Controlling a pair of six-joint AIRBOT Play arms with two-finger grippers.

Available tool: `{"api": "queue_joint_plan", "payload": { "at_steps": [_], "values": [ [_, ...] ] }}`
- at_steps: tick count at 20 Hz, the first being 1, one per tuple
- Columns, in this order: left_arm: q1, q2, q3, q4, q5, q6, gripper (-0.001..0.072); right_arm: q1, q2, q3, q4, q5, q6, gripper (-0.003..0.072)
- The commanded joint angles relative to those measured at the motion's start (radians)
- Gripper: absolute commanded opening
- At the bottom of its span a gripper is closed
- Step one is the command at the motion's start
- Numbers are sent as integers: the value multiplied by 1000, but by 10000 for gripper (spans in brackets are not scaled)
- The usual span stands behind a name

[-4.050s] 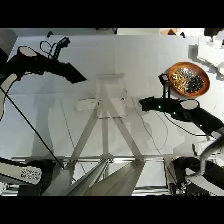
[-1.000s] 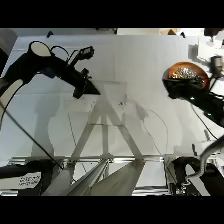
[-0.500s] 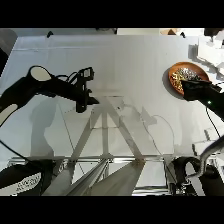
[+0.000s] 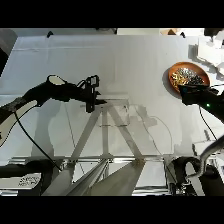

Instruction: Fold the box and place the chain.

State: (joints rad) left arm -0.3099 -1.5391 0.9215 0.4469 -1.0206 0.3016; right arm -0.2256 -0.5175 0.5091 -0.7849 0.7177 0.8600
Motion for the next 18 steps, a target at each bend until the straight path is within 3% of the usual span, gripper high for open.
{"api": "queue_joint_plan", "payload": {
  "at_steps": [1,13,18],
  "values": [
    [-3,-38,-1,-11,0,34,1,-1,0,1,-1,7,0,335],
    [-1,-86,-1,17,15,34,12,-1,1,1,0,12,0,335],
    [-2,-86,-1,17,14,34,12,0,1,1,11,113,-11,340]
  ]
}}
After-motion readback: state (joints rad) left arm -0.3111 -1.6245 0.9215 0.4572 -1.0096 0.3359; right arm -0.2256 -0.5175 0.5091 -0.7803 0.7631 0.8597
